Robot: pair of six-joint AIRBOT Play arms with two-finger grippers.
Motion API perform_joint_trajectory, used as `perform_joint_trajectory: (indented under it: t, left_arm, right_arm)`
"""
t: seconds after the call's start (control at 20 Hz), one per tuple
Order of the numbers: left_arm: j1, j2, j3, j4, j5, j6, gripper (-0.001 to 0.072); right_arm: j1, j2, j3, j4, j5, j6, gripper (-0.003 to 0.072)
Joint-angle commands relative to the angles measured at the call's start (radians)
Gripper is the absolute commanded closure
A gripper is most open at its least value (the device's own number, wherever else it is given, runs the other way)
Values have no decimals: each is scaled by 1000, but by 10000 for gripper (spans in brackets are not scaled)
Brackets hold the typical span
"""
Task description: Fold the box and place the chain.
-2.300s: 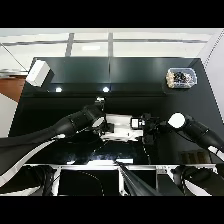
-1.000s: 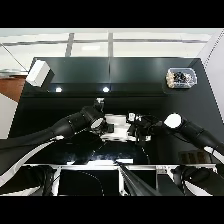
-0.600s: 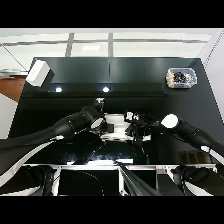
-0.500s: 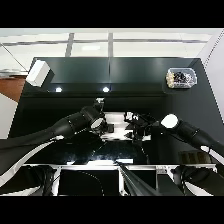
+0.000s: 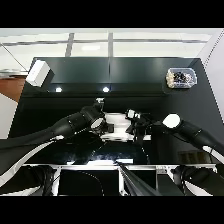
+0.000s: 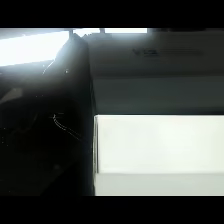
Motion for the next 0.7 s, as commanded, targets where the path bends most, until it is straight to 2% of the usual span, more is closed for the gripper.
perform_joint_trajectory:
  t: [0.0, 0.2, 0.35, 0.45, 0.65]
  left_arm:
    - [0, 0, 0, 0, -17, 1, 679]
    - [0, -1, 0, 1, -24, 1, 679]
    - [0, -1, 0, 1, -24, 1, 679]
    - [0, -1, 0, 1, -24, 1, 679]
    - [0, -1, 0, 1, -24, 2, 679]
  right_arm:
    - [-125, 56, 0, -41, 104, 268, 657]
    - [-457, 75, 0, -58, 267, 676, 657]
    - [-649, 74, -2, -100, 298, 942, 657]
    - [-675, 72, -23, -132, 298, 1040, 657]
    - [-583, 15, -117, -124, 304, 1088, 657]
